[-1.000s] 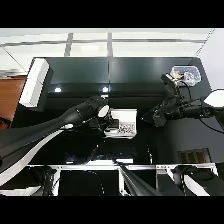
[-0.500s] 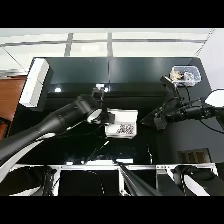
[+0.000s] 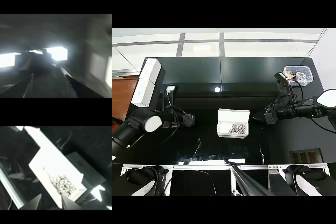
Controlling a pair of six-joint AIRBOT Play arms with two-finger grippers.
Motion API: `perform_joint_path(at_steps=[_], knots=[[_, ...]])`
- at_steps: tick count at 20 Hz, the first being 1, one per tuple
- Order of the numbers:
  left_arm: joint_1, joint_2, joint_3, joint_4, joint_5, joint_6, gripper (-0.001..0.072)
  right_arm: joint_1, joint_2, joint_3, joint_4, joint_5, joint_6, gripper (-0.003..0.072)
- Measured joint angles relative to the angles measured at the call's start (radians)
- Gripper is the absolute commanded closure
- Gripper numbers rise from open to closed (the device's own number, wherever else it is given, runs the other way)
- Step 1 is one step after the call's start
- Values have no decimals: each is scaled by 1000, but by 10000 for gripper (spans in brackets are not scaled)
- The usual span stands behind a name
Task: Fold the box and place the chain.
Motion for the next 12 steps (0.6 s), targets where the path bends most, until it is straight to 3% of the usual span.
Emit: perform_joint_path(at_steps=[3,5,7,8,9,12], knots=[[73,-11,-46,-393,-57,551,238,0,0,0,0,-17,3,371],[90,-39,-60,-578,-116,838,237,0,0,0,0,-22,6,372],[98,-67,-68,-681,-135,1017,231,0,0,0,-2,-25,6,371],[100,-81,-70,-715,-135,1089,81,0,0,0,-5,-27,8,371],[103,-93,-72,-735,-132,1152,-11,0,0,0,-10,-27,13,372],[105,-124,-74,-760,-89,1434,-11,0,0,0,-22,-36,22,372]])
